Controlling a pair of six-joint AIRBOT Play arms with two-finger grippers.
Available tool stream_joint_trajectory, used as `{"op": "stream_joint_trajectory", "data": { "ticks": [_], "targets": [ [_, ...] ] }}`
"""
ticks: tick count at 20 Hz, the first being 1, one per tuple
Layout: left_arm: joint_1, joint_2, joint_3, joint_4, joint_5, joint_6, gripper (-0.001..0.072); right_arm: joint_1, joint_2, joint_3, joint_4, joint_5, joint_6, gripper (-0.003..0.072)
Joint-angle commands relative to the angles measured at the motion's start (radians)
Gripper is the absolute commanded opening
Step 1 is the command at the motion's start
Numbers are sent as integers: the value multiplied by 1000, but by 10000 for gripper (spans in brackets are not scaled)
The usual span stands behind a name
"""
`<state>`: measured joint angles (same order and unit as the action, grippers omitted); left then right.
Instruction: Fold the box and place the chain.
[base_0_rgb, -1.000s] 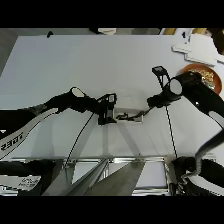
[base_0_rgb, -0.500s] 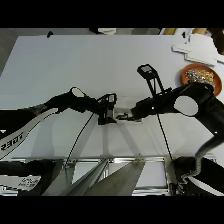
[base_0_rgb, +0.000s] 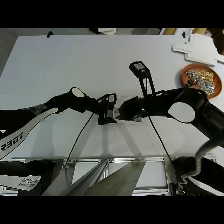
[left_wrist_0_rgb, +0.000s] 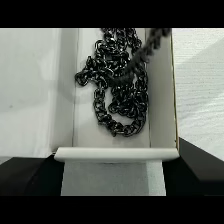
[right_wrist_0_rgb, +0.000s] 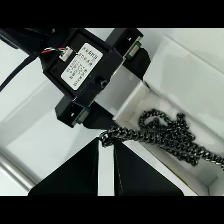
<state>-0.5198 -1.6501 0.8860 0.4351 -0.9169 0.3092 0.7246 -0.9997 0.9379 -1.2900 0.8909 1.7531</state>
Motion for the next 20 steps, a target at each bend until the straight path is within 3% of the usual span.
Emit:
{"op": "stream_joint_trajectory", "data": {
  "ticks": [1, 2, 6, 13, 20],
  "targets": [
    [1, 1, 1, 0, 0, 0, 209, 3, -45, 1, -17, -4, -5, 182],
    [1, 1, 1, 0, 0, 0, 209, 3, -56, 1, -31, 7, -5, 231],
    [1, 1, 1, 0, 0, 0, 209, -15, -51, 23, -124, 35, -8, 230],
    [1, 1, 1, 0, 0, 0, 209, -334, -63, 66, -372, 310, -65, 228],
    [1, 1, 1, 0, 0, 0, 209, -577, -133, -41, -404, 225, -227, 229]
  ]
}}
